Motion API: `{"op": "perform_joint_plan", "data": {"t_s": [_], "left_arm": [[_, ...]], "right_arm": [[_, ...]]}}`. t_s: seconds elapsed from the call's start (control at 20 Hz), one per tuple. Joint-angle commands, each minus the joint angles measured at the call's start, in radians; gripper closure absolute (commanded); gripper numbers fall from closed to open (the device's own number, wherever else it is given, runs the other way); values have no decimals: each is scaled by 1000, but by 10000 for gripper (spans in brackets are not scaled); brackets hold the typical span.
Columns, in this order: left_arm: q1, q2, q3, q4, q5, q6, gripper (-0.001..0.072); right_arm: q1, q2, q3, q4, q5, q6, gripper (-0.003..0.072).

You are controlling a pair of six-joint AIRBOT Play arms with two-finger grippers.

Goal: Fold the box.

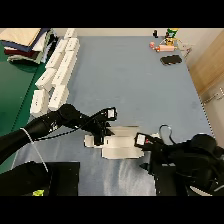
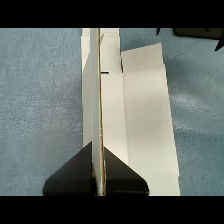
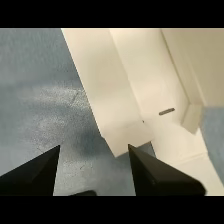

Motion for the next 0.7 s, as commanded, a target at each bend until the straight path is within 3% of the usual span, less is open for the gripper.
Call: {"op": "perform_joint_plan", "data": {"t_s": [0.0,0.2,0.45,0.65], "left_arm": [[-1,-1,0,0,0,0,696],[0,-1,0,0,0,0,696],[-1,-1,0,0,0,0,696],[-1,-1,0,0,0,0,696]], "right_arm": [[95,-191,-15,-87,192,-103,34],[111,-267,-10,-140,330,-18,39],[111,-250,16,-386,324,329,45],[111,-168,53,-404,281,366,45]]}}
